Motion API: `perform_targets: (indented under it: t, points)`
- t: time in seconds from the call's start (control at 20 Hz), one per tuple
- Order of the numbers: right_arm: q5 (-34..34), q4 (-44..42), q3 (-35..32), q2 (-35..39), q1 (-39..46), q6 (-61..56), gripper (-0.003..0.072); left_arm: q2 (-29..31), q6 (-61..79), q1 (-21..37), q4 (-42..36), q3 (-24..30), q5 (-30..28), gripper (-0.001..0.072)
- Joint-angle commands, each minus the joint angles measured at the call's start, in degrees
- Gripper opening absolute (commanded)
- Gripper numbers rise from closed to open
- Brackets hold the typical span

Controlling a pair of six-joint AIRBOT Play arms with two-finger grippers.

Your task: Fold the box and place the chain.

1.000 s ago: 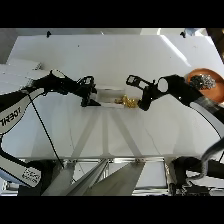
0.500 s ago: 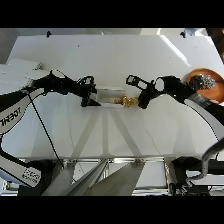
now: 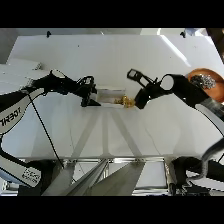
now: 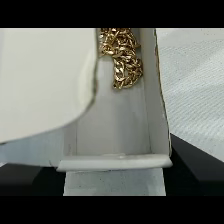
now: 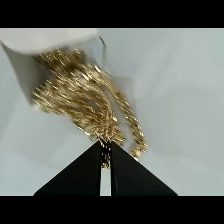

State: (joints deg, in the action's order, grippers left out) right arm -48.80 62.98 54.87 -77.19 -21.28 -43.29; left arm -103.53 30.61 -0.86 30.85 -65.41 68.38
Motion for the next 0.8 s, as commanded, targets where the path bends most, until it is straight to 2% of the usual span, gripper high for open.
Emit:
perform_targets:
  t: [0.0, 0.25, 0.4, 0.55, 0.6, 0.7, 0.75]
  points:
    - [2.8, -14.8, 0.1, 1.9, 0.0, 2.1, 0.0014, 0.0, 0.0, 0.0, 0.0, 0.0, 0.0, 0.0496]
    - [4.2, -38.1, 0.1, 1.9, -0.1, 15.2, 0.0012, 0.0, 0.0, 0.1, 0.0, 0.0, 0.0, 0.0496]
    - [8.0, -40.6, 0.1, 1.8, -0.8, 16.8, 0.0013, 0.0, 0.0, 0.1, 0.0, 0.0, 0.0, 0.0496]
    - [7.7, -38.4, 0.1, 0.9, -2.8, 16.8, 0.0015, 0.0, 0.0, 0.1, 0.0, 0.0, 0.0, 0.0496]
    - [7.7, -35.9, 0.1, 0.5, -3.7, 16.8, 0.0038, 0.0, 0.0, 0.1, 0.0, 0.0, 0.0, 0.0496]
    - [7.7, -31.4, 0.1, 0.4, -4.7, 16.6, 0.0323, 0.0, 0.0, 0.1, 0.0, 0.0, 0.0, 0.0496]
    - [7.6, -31.1, 0.1, 0.5, -4.7, 16.6, 0.0338, 0.0, 0.0, 0.1, 0.0, 0.0, 0.0, 0.0496]
